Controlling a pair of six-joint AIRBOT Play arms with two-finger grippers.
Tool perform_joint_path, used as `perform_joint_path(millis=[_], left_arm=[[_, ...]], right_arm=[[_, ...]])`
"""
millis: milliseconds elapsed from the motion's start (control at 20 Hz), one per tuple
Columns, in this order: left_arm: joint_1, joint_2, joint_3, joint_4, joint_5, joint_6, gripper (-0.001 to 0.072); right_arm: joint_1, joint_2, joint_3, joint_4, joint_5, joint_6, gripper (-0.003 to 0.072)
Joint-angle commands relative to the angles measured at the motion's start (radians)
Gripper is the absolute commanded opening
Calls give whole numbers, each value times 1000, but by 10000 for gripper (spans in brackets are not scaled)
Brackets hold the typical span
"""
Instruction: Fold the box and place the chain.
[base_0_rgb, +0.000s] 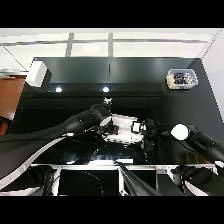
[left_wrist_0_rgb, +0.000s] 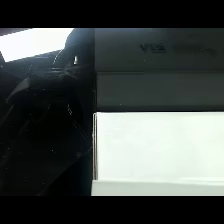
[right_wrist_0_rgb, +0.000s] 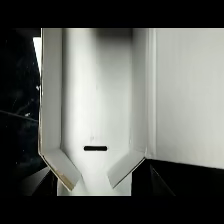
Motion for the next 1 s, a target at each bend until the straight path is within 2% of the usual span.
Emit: perform_joint_path(millis=[0, 100, 150, 200, 250, 300, 450, 500, 800, 950], left_arm=[[1, 1, 0, 0, 10, -2, 32], [1, 1, 0, 0, 10, -2, 32], [1, 1, 0, 0, 10, -2, 32], [1, 1, 0, 0, 10, -2, 32], [1, 1, 0, 0, 10, -2, 32], [1, 1, 0, 0, 10, -2, 32], [1, 1, 0, 0, 10, -2, 32], [1, 0, 0, 0, 11, -2, 32], [1, 0, 0, 0, 11, -2, 32], [1, 0, 0, 0, 11, -2, 32]], right_arm=[[1, 8, 2, -55, 25, -15, 701], [1, 5, 1, -50, 26, -15, 700], [3, 1, 1, -32, 27, -15, 676], [4, -4, 1, -11, 28, -15, 492], [3, -10, 1, 10, 24, -15, 366], [3, -15, 1, 35, 21, -14, 298], [3, -29, 1, 140, -10, 17, 296], [3, -34, 1, 168, -29, 29, 165], [6, -102, 1, 323, -63, 34, 163], [26, -115, 1, 323, -67, 34, 162]])
